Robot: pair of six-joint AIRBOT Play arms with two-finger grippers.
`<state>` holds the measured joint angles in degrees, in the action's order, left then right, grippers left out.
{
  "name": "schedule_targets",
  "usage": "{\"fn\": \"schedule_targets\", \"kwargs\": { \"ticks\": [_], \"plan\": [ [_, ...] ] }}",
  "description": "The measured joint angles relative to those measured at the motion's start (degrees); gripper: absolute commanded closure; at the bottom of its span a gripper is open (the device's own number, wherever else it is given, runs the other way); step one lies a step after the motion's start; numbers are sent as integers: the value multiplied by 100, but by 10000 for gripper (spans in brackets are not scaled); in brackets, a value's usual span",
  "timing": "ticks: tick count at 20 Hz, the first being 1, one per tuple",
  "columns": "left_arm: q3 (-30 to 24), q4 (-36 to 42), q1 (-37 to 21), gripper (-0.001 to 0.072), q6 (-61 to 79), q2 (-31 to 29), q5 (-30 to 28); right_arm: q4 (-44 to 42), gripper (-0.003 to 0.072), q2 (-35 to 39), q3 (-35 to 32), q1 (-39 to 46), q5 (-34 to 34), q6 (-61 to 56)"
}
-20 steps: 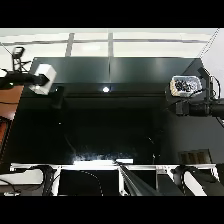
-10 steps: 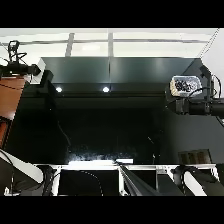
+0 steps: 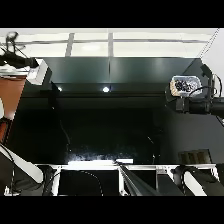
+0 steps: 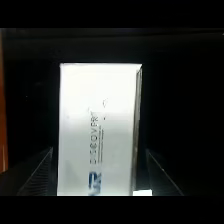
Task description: Fold the box and place the chain.
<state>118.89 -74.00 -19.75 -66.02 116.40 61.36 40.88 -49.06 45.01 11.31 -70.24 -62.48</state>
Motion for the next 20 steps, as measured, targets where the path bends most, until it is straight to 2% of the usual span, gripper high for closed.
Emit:
{"fn": "schedule_targets", "kwargs": {
  "ticks": [1, 2, 5, 7, 9, 11, 13, 17, 20],
  "plan": [
    [68, -68, 0, 445, -273, -175, 267, 0, 676, 0, 92, 0, 66, 2],
    [68, -125, 0, 687, -509, -415, 538, -4, 676, 0, 208, 0, 103, 9],
    [-343, -173, 20, 686, -1001, -1379, 1126, 87, 678, 0, 728, 0, -7, 98],
    [-951, -192, 114, 686, -1261, -2205, 1244, 205, 683, 35, 1119, -9, -369, 68],
    [-1858, -184, 352, 685, -1405, -3143, 1073, 345, 683, 205, 1351, -103, -691, -48],
    [-3174, -136, 769, 685, -1480, -4354, 503, 634, 683, 555, 1375, -339, -575, -129],
    [-4616, -74, 1303, 685, -1445, -5508, -155, 1082, 682, 1003, 1071, -632, -39, -192],
    [-7274, -37, 2354, 684, -1412, -7438, -1403, 1637, 678, 1692, -402, -1049, 1574, -240],
    [-8574, -22, 2835, 683, -1392, -8323, -1886, 1808, 675, 1880, -1434, -1156, 2715, -256]
  ]
}}
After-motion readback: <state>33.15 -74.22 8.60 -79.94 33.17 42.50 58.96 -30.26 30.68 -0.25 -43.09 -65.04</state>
